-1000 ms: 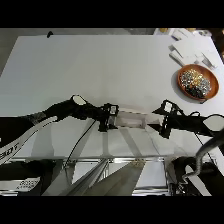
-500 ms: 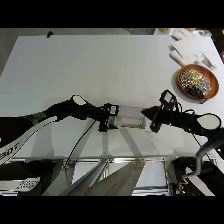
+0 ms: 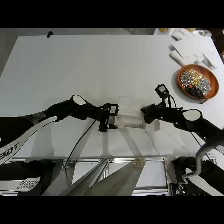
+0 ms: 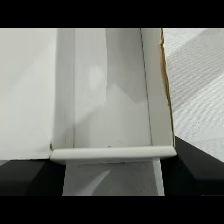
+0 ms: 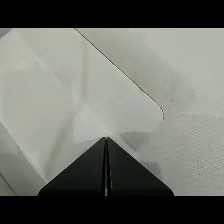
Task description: Fold the box and place the chain.
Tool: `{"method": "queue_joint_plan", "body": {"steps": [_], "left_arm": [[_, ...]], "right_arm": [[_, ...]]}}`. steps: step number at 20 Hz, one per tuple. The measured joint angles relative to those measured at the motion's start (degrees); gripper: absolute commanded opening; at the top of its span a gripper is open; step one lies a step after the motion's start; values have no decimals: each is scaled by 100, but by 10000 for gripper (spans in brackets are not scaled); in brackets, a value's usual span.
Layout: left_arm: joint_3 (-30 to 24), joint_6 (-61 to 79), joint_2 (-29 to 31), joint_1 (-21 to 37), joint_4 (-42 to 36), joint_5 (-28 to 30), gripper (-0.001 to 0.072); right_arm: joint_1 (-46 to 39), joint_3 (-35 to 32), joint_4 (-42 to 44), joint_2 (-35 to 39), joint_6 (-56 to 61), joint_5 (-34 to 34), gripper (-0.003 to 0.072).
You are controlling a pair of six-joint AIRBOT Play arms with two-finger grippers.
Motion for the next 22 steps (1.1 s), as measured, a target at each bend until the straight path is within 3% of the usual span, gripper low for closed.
{"method": "queue_joint_plan", "body": {"steps": [4,8,11,13,15,22], "left_arm": [[0,17,0,0,24,-2,39],[0,17,0,0,15,-4,39],[0,15,0,0,13,-4,39],[0,15,0,0,11,-4,39],[0,15,0,0,9,-7,39],[0,13,0,0,9,-7,39]], "right_arm": [[7,76,-629,745,623,424,18],[7,116,-2122,1735,1333,1178,16],[7,125,-3200,2133,920,1982,18],[7,127,-3587,2184,227,2385,59],[9,129,-3759,2079,-332,2479,192],[9,131,-3368,1145,-1482,2142,168]]}}
